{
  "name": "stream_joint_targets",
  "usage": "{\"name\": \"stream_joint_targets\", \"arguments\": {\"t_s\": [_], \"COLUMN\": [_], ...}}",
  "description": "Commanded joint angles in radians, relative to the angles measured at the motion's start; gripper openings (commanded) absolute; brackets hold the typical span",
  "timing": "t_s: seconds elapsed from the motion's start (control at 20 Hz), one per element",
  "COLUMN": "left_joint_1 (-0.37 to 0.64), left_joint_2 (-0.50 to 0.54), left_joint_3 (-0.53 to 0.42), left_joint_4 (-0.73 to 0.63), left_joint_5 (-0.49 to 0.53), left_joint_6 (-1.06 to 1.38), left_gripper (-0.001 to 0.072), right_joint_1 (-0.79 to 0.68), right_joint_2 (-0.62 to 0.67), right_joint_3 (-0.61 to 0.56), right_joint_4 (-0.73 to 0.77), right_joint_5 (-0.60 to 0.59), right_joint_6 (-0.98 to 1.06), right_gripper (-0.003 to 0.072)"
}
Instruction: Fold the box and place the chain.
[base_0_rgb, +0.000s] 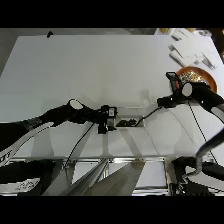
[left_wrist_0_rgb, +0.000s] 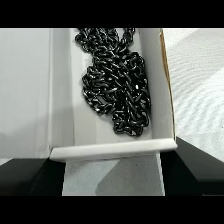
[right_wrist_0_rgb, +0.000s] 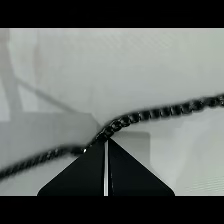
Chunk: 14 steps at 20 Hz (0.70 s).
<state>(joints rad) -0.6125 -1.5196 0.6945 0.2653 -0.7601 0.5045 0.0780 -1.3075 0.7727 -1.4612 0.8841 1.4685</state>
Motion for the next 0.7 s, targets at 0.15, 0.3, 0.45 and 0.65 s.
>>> {"name": "stream_joint_targets", "arguments": {"t_s": [0.15, 0.3, 0.45, 0.65], "left_joint_1": [0.000, 0.000, 0.000, 0.000], "left_joint_2": [0.000, 0.000, 0.000, 0.000], "left_joint_3": [-0.001, -0.001, -0.001, -0.001], "left_joint_4": [0.000, 0.000, 0.000, 0.000], "left_joint_5": [0.000, 0.000, 0.000, 0.000], "left_joint_6": [0.000, 0.000, 0.000, 0.000], "left_gripper": [0.0009, 0.0009, 0.0009, 0.0009], "right_joint_1": [0.000, 0.000, 0.000, 0.000], "right_joint_2": [0.238, 0.381, 0.525, 0.676], "right_joint_3": [0.002, 0.002, 0.002, 0.002], "right_joint_4": [-0.004, 0.018, 0.110, 0.332], "right_joint_5": [0.084, 0.171, 0.251, 0.333], "right_joint_6": [-0.003, -0.003, -0.042, -0.121], "right_gripper": [0.0017, 0.0017, 0.0017, 0.0018]}}
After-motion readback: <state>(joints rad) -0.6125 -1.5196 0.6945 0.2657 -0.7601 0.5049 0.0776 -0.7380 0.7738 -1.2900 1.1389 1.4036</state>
